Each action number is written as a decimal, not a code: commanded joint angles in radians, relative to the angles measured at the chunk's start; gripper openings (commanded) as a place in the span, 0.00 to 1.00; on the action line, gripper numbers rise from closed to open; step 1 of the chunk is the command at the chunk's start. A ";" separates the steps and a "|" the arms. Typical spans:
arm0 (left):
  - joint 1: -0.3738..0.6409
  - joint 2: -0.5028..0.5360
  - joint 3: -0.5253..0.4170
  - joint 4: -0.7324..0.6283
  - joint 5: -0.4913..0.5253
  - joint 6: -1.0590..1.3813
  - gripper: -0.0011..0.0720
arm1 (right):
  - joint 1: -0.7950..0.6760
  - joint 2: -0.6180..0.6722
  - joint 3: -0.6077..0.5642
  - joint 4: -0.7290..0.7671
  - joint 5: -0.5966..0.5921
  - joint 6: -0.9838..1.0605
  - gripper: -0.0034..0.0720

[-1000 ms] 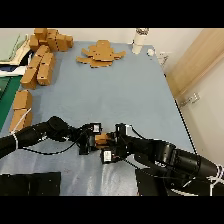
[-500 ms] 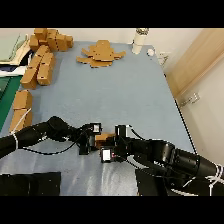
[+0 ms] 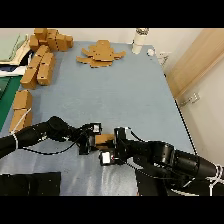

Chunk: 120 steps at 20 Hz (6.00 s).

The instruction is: Fold the box.

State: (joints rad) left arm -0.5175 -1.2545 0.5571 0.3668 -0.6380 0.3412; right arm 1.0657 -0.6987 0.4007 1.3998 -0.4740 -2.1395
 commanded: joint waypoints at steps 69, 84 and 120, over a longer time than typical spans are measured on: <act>0.000 0.000 0.001 0.000 0.000 0.000 0.72 | -0.943 -0.362 0.016 1.297 -0.803 -0.261 0.05; 0.000 0.000 0.001 0.000 0.000 0.000 0.72 | -0.943 -0.362 -0.018 1.296 -0.753 -0.261 0.05; 0.000 0.000 0.001 0.000 0.000 0.000 0.72 | -0.947 -0.340 0.175 1.254 -0.723 -0.097 0.05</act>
State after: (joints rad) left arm -0.5182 -1.2549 0.5568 0.3664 -0.6380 0.3408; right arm 0.1219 -1.0428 0.4953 2.7483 -1.2591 -2.3310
